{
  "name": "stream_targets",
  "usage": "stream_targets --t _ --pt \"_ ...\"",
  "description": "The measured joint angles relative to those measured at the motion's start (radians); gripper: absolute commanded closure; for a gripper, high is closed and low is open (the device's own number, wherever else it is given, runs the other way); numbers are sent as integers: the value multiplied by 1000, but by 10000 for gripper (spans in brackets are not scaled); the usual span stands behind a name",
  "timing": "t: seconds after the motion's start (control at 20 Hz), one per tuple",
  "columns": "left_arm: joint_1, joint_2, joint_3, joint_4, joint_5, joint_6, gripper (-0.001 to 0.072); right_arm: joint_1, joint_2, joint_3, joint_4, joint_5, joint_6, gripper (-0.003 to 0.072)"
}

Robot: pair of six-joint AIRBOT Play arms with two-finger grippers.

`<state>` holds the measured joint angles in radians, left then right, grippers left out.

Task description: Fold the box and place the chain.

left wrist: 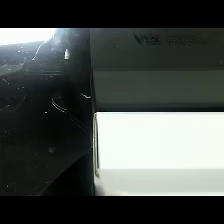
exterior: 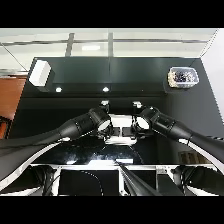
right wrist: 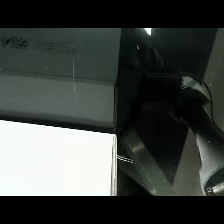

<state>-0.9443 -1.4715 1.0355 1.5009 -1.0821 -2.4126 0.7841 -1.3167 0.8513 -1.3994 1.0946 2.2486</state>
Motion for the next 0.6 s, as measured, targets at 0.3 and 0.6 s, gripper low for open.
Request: stream_targets --t 0.3,0.6 --pt "0 0 0 3 0 3 680 0 -5 4 0 3 -5 423" --pt "0 0 0 -4 -1 -6 680 0 -5 4 3 -1 6 671"
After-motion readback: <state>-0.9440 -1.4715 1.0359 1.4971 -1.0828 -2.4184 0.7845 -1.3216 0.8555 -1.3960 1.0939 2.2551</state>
